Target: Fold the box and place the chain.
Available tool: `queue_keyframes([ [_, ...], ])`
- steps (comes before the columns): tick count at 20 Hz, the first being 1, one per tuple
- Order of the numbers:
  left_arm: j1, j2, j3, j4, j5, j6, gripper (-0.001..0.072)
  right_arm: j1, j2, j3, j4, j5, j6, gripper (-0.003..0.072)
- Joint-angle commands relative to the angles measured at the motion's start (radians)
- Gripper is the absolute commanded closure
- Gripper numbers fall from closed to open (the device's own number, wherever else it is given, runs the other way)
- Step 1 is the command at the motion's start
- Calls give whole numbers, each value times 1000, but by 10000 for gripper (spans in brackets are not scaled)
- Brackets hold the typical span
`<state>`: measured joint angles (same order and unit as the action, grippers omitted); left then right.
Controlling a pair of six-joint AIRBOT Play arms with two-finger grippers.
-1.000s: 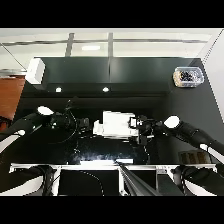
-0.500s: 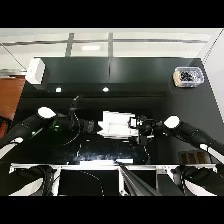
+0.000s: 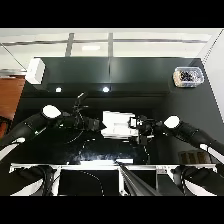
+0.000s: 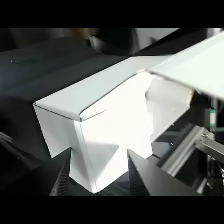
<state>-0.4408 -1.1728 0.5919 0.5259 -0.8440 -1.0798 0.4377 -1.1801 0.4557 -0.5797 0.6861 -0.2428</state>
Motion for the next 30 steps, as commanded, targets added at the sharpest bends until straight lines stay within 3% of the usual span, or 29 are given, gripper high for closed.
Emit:
queue_keyframes([
  [1, -85, 1, 65, 213, 50, -233, 286, 1, 0, 0, 0, 0, 0, 147],
  [7, -233, 0, 146, 579, 59, -630, 286, 1, 0, 0, 0, 0, 0, 147],
  [12, -297, -2, 153, 748, 59, -815, 286, 1, 0, 0, 0, 0, 0, 147],
  [18, -352, -63, 203, 781, 40, -882, 286, 1, 0, 0, 0, 0, 0, 147],
  [22, -394, -154, 300, 940, -86, -1153, 287, 1, 0, 0, 0, 0, 0, 147],
  [27, -406, -202, 353, 950, -116, -1182, 289, 1, 0, 0, 0, 0, 0, 147],
  [30, -406, -240, 397, 950, -182, -1181, 289, 1, 0, 0, 0, 0, 0, 147],
])
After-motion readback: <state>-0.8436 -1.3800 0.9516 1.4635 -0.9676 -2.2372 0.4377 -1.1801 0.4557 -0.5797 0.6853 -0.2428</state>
